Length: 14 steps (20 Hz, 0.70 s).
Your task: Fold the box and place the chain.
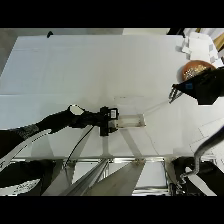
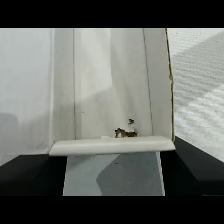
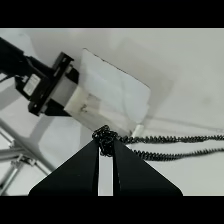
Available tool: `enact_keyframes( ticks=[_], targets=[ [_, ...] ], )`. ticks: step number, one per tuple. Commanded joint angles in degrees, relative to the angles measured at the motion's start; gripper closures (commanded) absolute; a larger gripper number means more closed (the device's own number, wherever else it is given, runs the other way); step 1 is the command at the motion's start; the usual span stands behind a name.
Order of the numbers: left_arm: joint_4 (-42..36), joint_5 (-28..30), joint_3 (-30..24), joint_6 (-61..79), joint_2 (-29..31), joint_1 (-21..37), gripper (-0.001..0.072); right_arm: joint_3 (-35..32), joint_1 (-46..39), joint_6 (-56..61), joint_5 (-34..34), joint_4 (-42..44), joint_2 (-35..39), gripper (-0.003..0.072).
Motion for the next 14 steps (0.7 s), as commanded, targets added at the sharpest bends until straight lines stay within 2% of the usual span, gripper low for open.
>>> enact_keyframes(
  ticks=[1, 8, 14],
  targets=[
    [0.0, 0.0, 0.0, 0.0, 0.0, 0.0, 0.0459, 0.0, 4.1, 1.8, -2.2, 0.0, 0.0, 0.0678],
    [0.0, 0.0, 0.0, 0.0, 0.0, 0.0, 0.0459, 0.0, 9.3, 2.9, -3.7, 0.0, 0.0, 0.0678],
    [0.0, 0.0, 0.0, 0.0, 0.0, 0.0, 0.0459, 0.0, 14.3, 3.3, -8.2, 0.0, 0.0, 0.0678]
  ],
)
